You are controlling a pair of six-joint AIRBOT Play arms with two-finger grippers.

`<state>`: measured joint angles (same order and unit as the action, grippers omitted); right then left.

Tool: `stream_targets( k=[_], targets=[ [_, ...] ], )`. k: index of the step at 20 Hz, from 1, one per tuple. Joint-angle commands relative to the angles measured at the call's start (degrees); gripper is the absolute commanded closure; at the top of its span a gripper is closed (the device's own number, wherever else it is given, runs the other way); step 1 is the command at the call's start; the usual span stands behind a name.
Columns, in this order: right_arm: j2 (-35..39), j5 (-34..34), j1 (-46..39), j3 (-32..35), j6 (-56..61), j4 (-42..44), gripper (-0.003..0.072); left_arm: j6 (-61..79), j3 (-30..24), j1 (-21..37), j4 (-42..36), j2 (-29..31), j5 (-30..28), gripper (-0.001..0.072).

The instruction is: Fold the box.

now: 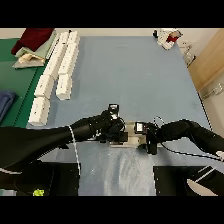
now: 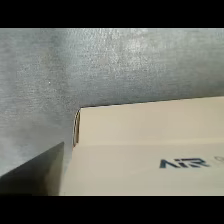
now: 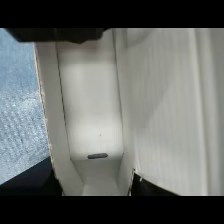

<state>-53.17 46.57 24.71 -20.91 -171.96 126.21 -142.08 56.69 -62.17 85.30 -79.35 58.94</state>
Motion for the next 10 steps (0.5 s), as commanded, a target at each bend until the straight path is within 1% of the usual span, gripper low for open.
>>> stream_targets(
  k=[1,2,3,6,7,8,9,10],
  targets=[
    [0.02,-0.02,0.02,0.02,0.02,0.04,0.0220,-0.02,0.02,0.11,0.59,0.02,0.17,0.0671],
    [0.00,-0.02,0.02,0.02,0.02,0.04,0.0220,-0.02,0.02,0.11,0.68,0.00,0.15,0.0699],
    [0.02,-0.02,0.02,0.02,0.02,0.04,0.0220,-0.02,0.02,0.11,0.72,0.02,0.22,0.0699],
    [0.00,-0.02,0.02,0.02,0.02,0.04,0.0220,0.00,0.02,0.11,0.72,0.02,0.20,0.0698],
    [0.02,-0.02,0.02,0.02,0.02,0.02,0.0220,0.00,0.04,0.11,0.68,0.02,0.17,0.0672],
    [0.00,-0.02,0.02,0.02,0.02,0.02,0.0220,-0.02,0.09,0.09,0.66,0.02,0.11,0.0371],
    [0.00,-0.02,0.02,0.02,0.02,0.04,0.0220,-0.37,0.09,0.04,0.66,0.02,0.11,0.0097],
    [0.02,-0.02,0.02,0.02,0.02,0.04,0.0220,-0.44,0.09,0.04,0.66,0.04,0.11,0.0093]
  ],
)
